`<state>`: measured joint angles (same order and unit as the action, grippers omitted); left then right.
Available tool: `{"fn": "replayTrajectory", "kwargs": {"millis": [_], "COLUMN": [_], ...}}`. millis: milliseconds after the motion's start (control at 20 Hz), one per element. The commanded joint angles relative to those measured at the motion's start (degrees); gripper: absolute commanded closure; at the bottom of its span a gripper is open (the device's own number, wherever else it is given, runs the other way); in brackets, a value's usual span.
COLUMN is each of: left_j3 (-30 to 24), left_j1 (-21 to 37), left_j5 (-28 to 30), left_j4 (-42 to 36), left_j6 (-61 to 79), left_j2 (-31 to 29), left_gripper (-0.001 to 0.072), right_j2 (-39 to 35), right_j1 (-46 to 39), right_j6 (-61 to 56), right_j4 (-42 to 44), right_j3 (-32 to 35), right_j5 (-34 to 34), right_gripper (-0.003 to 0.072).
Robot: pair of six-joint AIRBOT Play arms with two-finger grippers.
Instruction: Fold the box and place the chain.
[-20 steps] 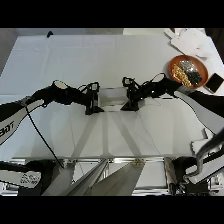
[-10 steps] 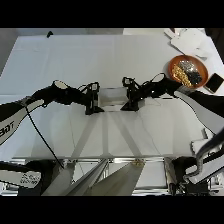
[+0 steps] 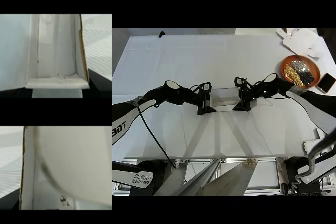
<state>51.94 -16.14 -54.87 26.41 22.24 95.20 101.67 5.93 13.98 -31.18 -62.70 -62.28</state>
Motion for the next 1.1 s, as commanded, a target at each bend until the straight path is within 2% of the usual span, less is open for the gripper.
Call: {"fn": "replayTrajectory", "kwargs": {"millis": [0, 100, 150, 200, 600, 850, 1050], "left_j3": [0.04, 0.04, 0.04, 0.04, 0.04, 0.04, 0.04], "left_j1": [-0.02, -0.02, -0.02, -0.02, -0.02, -0.02, -0.02], "left_j5": [0.02, 0.02, 0.02, 0.02, 0.04, 0.02, 0.02], "left_j4": [0.00, 0.00, 0.00, 0.00, 0.00, 0.00, 0.00], "left_j6": [0.00, 0.00, 0.00, 0.00, 0.00, 0.00, 0.00], "left_j2": [0.02, 0.02, 0.02, 0.02, 0.02, 0.02, 0.02], "left_gripper": [0.0330, 0.0330, 0.0330, 0.0330, 0.0330, 0.0330, 0.0330], "right_j2": [0.00, 0.00, 0.00, 0.00, -1.40, -6.05, -9.79], "right_j1": [0.07, 0.07, 0.07, 0.07, 0.00, 0.00, 0.00], "right_j6": [0.00, 0.00, -0.02, 0.00, -0.02, -1.57, -8.37], "right_j4": [0.00, -0.07, -0.04, -0.04, -1.90, -10.27, -20.96], "right_j3": [-0.02, -0.02, -0.02, -0.02, -0.02, -0.02, -0.02], "right_j5": [-0.09, -0.07, -0.07, -0.07, -1.75, -1.57, -1.62], "right_gripper": [0.0157, 0.0139, 0.0089, -0.0027, -0.0023, -0.0021, -0.0013]}}
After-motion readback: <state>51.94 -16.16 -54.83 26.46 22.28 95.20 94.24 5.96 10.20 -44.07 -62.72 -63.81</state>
